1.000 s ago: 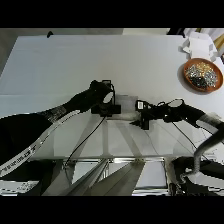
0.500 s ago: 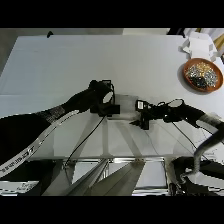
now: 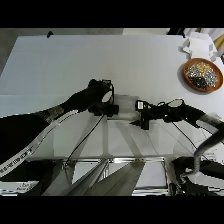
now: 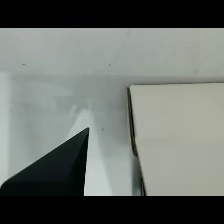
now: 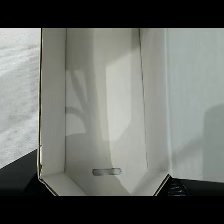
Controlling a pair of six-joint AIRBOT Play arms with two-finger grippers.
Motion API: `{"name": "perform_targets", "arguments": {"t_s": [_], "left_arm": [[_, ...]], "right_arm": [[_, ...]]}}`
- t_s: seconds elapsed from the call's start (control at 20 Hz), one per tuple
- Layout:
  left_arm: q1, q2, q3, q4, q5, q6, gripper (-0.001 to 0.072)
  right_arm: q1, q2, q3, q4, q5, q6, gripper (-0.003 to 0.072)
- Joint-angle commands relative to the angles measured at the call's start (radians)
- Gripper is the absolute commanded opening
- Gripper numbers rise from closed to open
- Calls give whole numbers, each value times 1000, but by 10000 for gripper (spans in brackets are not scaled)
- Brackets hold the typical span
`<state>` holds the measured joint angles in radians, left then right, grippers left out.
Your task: Fold the box and place the chain.
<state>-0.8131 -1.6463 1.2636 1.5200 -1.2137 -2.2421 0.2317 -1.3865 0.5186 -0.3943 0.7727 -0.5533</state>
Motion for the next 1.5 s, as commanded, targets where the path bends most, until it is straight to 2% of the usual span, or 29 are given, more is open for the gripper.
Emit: {"name": "perform_targets", "arguments": {"t_s": [0.0,0.05,0.2,0.3,0.35,0.45,0.55,0.7,0.75,0.9,1.1,1.25,1.45], "left_arm": [[22,34,1,0,-12,86,357],[32,50,1,0,-15,114,361],[64,109,1,-2,-21,213,557],[102,164,1,-13,-22,391,604],[122,192,0,-24,-26,558,715],[164,254,-24,-63,-35,1035,704],[220,338,-121,-161,24,1546,698],[327,412,-334,-502,169,2251,699],[360,403,-381,-607,186,2353,700],[431,320,-447,-810,182,2491,703],[426,187,-447,-991,216,2687,706],[410,103,-447,-1013,215,2731,706],[407,76,-447,-1015,230,2733,706]], "right_arm": [[0,1,1,2,1,3,401],[0,1,1,2,1,3,401],[0,1,1,2,1,3,401],[0,1,1,2,1,3,401],[0,1,1,2,1,3,401],[0,1,1,2,1,3,401],[0,1,1,2,1,3,401],[0,1,1,2,1,3,401],[0,1,1,2,1,3,401],[0,1,1,2,1,3,401],[0,1,1,2,1,3,401],[0,1,1,2,1,3,401],[0,1,1,2,1,3,401]]}}
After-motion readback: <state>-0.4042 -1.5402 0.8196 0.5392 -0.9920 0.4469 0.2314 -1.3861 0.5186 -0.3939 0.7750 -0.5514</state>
